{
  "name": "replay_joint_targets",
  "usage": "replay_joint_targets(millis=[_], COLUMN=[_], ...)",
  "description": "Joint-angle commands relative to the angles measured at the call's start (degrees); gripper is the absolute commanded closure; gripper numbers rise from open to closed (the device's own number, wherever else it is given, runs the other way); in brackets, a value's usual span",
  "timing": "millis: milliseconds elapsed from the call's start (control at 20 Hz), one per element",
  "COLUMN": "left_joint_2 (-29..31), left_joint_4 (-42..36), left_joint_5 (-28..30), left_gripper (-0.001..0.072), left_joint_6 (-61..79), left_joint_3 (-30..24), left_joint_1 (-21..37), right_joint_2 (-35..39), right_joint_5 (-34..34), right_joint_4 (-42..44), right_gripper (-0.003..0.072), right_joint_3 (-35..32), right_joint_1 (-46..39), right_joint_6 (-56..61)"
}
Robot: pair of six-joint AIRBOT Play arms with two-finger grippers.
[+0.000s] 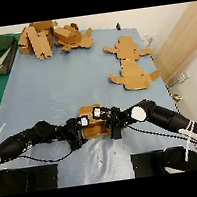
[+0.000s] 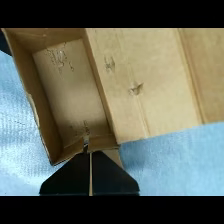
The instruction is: Fold the box.
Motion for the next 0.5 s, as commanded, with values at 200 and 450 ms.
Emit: replay_joint_targets(millis=[200,450], left_joint_2=[0.0,0.0], left_joint_4=[0.0,0.0], left_joint_5=[0.0,0.0], left_gripper=[0.0243,0.0243], left_joint_6=[0.0,0.0], left_joint_3=[0.0,0.0], left_joint_1=[0.0,0.0], right_joint_2=[-4.2,-4.4], right_joint_5=[-2.2,-2.2], right_joint_4=[5.8,7.8], right_gripper=[0.066,0.0502], right_joint_3=[0.0,0.0], right_joint_1=[0.0,0.0], right_joint_6=[-3.0,-3.2])
